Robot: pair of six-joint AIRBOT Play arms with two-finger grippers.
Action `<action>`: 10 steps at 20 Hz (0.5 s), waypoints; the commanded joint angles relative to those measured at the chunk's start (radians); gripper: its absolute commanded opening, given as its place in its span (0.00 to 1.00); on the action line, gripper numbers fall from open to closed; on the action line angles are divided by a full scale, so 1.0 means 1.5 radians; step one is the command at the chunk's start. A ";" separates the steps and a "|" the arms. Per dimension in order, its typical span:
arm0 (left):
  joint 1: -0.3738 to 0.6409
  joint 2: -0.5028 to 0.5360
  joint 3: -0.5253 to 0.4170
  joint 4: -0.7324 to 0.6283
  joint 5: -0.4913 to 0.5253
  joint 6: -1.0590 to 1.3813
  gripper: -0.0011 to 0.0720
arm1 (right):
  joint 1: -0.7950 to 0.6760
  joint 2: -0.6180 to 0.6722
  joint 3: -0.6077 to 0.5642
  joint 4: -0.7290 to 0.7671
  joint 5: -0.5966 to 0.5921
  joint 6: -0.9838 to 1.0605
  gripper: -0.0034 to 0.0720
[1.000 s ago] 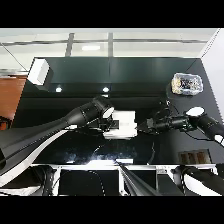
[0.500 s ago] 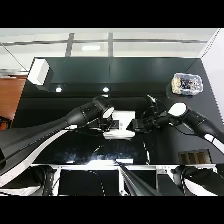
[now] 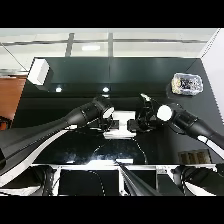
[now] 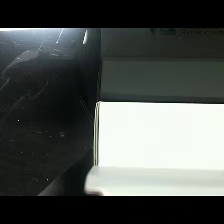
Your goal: Fold the box and place the chain.
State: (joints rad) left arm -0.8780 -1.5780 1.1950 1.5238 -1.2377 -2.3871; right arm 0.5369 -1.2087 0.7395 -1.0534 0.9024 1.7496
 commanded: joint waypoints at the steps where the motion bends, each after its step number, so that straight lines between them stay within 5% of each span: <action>1: 0.001 0.000 0.001 0.001 -0.001 0.000 0.06 | 0.037 -0.035 0.044 -0.107 0.047 0.101 0.53; 9: 0.001 0.000 0.001 0.001 0.002 0.000 0.06 | 0.090 -0.088 0.108 -0.205 0.114 0.196 0.53; 10: 0.001 0.000 0.001 0.001 0.002 0.000 0.06 | 0.093 -0.092 0.114 -0.205 0.129 0.199 0.33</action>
State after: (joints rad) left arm -0.8780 -1.5780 1.1950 1.5242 -1.2350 -2.3871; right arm 0.6540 -1.3251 0.8818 -1.3106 1.0378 1.9945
